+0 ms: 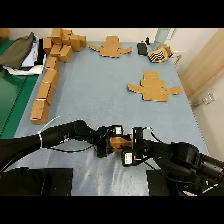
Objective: Fold the box.
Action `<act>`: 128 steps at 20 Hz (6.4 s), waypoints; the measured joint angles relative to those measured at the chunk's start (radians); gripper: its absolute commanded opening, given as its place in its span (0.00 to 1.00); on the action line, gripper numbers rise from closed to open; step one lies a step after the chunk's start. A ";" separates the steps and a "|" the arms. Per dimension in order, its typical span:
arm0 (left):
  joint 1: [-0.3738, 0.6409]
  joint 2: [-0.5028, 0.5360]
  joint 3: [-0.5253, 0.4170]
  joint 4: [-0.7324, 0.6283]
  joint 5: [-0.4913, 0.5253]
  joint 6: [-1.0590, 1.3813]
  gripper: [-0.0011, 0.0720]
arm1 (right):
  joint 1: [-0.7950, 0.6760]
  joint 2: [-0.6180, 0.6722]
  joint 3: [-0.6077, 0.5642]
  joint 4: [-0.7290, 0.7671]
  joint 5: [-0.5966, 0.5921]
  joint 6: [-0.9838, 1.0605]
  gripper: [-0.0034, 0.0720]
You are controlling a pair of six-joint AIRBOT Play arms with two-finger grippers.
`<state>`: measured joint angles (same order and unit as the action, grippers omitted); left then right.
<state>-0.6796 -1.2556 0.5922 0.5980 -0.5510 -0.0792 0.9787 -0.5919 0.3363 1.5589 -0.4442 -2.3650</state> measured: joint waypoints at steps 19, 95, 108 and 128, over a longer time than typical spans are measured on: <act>0.000 0.000 0.000 0.000 0.000 0.000 0.72 | 0.001 -0.023 0.000 0.102 -0.048 0.009 0.26; 0.000 0.000 0.000 0.000 0.000 0.000 0.72 | -0.970 -0.469 -0.029 1.151 -0.855 0.087 0.05; 0.000 0.000 0.000 0.000 0.000 0.000 0.72 | -0.974 -0.152 0.138 0.793 -0.813 0.414 0.05; 0.000 0.012 0.007 -0.002 0.011 -0.015 0.72 | -0.729 -0.467 0.528 0.124 -0.565 1.030 0.05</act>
<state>-0.6800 -1.2434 0.5995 0.5961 -0.5404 -0.0940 0.2497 -1.0584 0.8642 1.6833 -1.0096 -1.3346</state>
